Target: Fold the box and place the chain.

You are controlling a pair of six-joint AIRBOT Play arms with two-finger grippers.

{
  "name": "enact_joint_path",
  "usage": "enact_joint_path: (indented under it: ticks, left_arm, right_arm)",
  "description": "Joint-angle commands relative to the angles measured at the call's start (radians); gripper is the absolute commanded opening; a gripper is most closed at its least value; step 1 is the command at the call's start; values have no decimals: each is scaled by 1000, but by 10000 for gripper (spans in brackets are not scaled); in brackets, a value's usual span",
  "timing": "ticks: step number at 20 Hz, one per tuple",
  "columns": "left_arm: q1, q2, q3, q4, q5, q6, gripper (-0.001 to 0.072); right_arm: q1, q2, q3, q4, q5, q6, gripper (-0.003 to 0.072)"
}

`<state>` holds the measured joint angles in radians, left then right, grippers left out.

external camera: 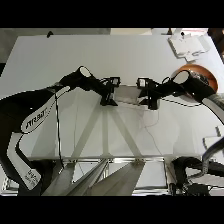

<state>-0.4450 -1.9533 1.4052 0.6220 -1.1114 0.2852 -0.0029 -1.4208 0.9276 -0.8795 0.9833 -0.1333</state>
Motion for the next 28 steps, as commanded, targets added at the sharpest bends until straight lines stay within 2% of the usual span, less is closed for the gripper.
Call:
enact_joint_path:
  ticks: [1,2,5,8,11,13,16,19,22,25,28]
  left_arm:
    - [1,0,1,-1,1,0,151]
    - [1,0,0,-1,1,0,151]
    - [1,0,1,-1,1,0,151]
    - [1,0,1,-1,1,0,151]
    - [1,0,0,-1,1,-1,151]
    - [1,0,0,-1,1,-1,151]
    - [1,0,0,-1,1,0,151]
    - [1,0,1,-1,1,-1,151]
    - [1,0,1,-1,1,0,151]
    - [1,0,0,-1,1,-1,151]
    - [1,0,0,-1,1,0,151]
  right_arm:
    - [0,0,0,-24,13,5,224]
    - [0,1,0,-55,25,6,8]
    - [-6,35,0,-123,61,130,13]
    - [-50,130,0,-130,82,242,13]
    - [-147,251,0,-130,87,344,12]
    - [-245,286,0,-131,88,493,13]
    - [-379,271,-41,-138,61,811,12]
    - [-424,236,-125,-137,64,994,9]
    - [-421,161,-183,-78,88,1020,8]
    - [-417,87,-184,-35,132,1041,7]
    - [-387,49,-184,-21,127,1042,7]
